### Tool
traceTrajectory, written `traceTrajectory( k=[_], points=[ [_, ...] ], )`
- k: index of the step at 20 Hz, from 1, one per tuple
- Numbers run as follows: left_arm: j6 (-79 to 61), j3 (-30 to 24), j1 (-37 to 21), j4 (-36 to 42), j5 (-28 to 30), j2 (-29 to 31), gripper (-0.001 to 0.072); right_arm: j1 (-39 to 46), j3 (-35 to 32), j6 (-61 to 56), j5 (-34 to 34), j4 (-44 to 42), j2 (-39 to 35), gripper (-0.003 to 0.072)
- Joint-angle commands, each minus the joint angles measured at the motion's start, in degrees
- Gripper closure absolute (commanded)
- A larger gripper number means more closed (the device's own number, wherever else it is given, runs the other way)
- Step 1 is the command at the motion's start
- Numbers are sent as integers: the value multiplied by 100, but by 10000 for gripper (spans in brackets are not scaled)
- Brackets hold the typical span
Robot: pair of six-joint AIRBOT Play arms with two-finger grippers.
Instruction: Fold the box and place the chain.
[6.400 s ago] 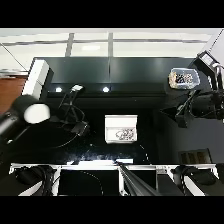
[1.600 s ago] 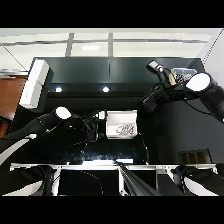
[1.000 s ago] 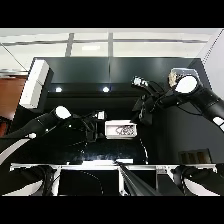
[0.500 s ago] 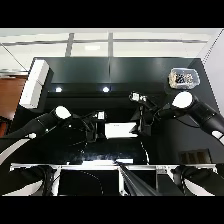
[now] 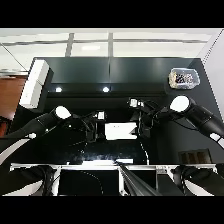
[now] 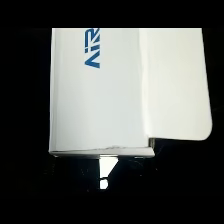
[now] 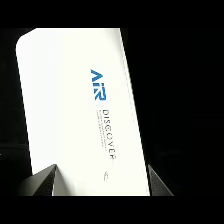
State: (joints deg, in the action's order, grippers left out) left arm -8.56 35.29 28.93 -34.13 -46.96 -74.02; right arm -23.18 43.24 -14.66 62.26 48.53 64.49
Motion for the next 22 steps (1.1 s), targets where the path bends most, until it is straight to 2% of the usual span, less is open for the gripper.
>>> traceTrajectory(
  k=[1,14,22],
  points=[
    [-4,0,4,0,0,-4,335,-28,-4,2,-87,42,-7,-12],
    [-2,0,4,0,0,-4,335,-264,46,-444,-221,321,-50,-9],
    [-4,0,4,0,0,-4,335,-514,55,-927,164,870,-173,-8]
  ],
)
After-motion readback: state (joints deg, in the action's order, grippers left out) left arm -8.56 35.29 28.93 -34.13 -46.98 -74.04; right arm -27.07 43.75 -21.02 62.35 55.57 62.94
